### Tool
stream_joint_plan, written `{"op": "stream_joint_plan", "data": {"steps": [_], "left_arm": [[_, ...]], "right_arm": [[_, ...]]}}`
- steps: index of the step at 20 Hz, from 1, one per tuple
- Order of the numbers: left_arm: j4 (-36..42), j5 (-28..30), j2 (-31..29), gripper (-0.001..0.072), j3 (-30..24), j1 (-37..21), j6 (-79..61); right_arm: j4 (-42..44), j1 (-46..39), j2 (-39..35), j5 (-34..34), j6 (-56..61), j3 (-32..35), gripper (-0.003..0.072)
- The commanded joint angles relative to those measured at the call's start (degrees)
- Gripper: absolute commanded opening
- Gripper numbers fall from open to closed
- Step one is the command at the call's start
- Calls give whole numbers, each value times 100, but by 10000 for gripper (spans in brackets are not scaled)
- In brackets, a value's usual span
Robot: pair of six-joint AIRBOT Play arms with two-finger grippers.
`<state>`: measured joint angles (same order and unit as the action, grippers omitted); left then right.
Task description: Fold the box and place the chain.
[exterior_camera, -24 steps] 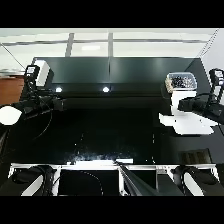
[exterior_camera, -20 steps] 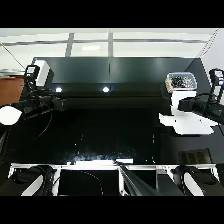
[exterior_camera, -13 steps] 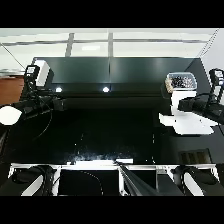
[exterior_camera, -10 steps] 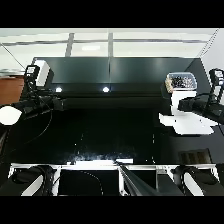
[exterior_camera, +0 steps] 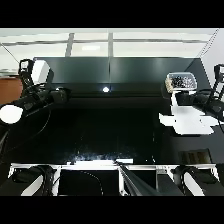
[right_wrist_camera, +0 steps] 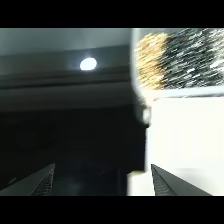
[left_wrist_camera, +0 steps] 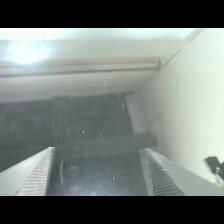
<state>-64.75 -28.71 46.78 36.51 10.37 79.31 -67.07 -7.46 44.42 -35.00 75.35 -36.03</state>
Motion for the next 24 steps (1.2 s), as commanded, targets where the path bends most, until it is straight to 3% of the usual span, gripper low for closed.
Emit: {"op": "stream_joint_plan", "data": {"steps": [1, 2, 5, 8, 12, 16, 19, 24], "left_arm": [[94, 142, 140, 703, 11, 142, 0], [94, 122, 144, 703, 11, 223, 0], [96, 122, 144, 703, 11, 435, 0], [74, 20, 186, 703, 7, 654, -122], [79, -31, 310, 703, 7, 844, -136], [162, -48, 474, 703, 7, 883, -83], [160, -44, 485, 702, 7, 872, -85], [160, -55, 485, 702, 7, 872, -85]], "right_arm": [[-1764, -656, 741, 273, 1762, -389, 720], [-2203, -1213, 1130, 142, 2420, -728, 720], [-2046, -2924, 2361, -549, 2553, -1954, 720], [-1655, -4079, 3460, -2020, 1714, -3241, 720], [-1340, -5027, 4489, -3272, 378, -4271, 720], [1250, -5654, 5226, -4367, -1637, -4454, 720], [1458, -5543, 5624, -4922, -2026, -4454, 720], [1443, -5106, 5939, -5143, -2100, -4465, 720]]}}
